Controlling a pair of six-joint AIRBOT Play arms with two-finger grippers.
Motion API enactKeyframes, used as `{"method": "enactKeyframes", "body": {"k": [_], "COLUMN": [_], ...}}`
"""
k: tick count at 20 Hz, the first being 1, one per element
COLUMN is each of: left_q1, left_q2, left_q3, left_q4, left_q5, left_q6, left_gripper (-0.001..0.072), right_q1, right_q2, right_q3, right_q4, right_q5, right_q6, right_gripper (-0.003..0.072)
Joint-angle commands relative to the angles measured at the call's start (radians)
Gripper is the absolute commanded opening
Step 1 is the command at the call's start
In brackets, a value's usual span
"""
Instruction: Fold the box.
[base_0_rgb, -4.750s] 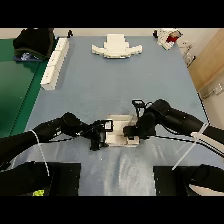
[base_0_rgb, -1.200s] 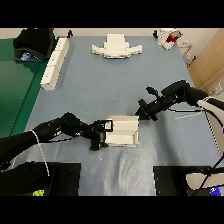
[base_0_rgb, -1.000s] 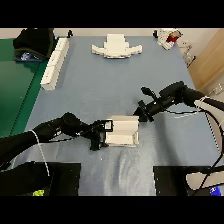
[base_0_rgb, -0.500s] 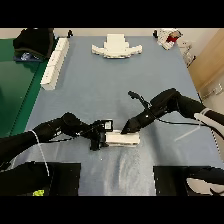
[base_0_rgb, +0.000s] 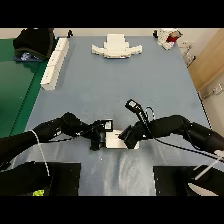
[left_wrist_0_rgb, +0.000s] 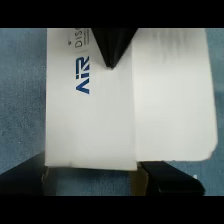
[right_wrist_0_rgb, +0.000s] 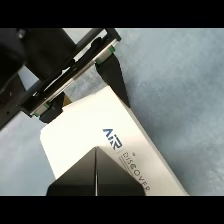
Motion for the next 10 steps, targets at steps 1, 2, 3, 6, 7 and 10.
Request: {"method": "enactKeyframes", "body": {"k": [1, 2, 3, 6, 7, 10], "left_q1": [0.000, 0.000, 0.000, 0.000, 0.000, 0.000], "left_q2": [0.001, 0.001, 0.001, 0.001, 0.001, 0.001], "left_q3": [0.000, 0.000, 0.000, 0.000, 0.000, 0.000], "left_q4": [0.000, 0.000, 0.000, 0.000, 0.000, 0.000], "left_q5": [0.000, 0.000, 0.000, 0.000, 0.000, 0.000], "left_q6": [0.000, 0.000, 0.000, 0.000, 0.000, 0.000], "left_gripper": [0.0499, 0.0499, 0.0499, 0.0499, 0.0499, 0.0499], "right_q1": [0.077, 0.086, 0.090, 0.090, 0.090, 0.090], "right_q2": [0.043, 0.042, 0.043, 0.045, 0.049, 0.057], "right_q3": [-0.047, -0.047, -0.047, -0.035, -0.017, 0.054], "right_q4": [-0.058, -0.072, -0.081, -0.154, -0.199, -0.358], "right_q5": [0.122, 0.123, 0.122, 0.091, 0.056, -0.042], "right_q6": [-0.001, -0.001, -0.001, -0.001, -0.001, -0.001], "right_gripper": [0.0005, 0.0004, 0.0005, 0.0025, 0.0052, 0.0231]}}
